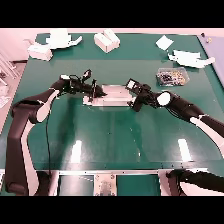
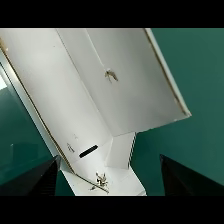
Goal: Fold the box and place the chain.
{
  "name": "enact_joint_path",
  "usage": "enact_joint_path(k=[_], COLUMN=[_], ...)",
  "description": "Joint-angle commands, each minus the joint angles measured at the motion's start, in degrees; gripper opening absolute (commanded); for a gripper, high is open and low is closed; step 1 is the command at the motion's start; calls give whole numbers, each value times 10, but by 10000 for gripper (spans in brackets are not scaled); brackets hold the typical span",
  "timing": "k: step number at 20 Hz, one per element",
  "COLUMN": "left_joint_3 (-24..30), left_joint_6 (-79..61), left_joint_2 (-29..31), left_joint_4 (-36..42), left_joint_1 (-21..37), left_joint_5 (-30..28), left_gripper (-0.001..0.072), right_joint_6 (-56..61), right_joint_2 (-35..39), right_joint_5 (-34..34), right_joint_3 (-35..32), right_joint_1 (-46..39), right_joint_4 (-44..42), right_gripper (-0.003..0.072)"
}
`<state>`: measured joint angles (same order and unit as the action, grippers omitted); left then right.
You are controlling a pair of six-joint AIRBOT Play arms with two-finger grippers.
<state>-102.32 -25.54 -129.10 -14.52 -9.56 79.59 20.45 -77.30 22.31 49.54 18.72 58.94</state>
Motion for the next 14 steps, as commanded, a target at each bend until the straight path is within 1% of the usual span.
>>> enact_joint_path(k=[1,4,7,10,12,14], left_joint_3=[0,0,0,0,0,0], left_joint_6=[0,0,0,0,0,0], left_joint_2=[0,0,0,0,0,0], left_joint_4=[0,0,0,0,0,0], left_joint_1=[0,0,0,0,0,0], left_joint_5=[-1,-1,-1,-1,-1,-1], left_gripper=[21,21,20,21,21,21], right_joint_6=[-1,-31,-110,-166,-202,-257], right_joint_2=[-1,-1,-5,-19,-25,-27], right_joint_5=[-8,-8,-7,-6,5,33], right_joint_3=[0,-1,-1,-1,0,0], right_joint_1=[0,0,0,-1,-8,-24], right_joint_4=[0,-5,-66,-99,-120,-166], right_gripper=[720,720,720,720,720,720])
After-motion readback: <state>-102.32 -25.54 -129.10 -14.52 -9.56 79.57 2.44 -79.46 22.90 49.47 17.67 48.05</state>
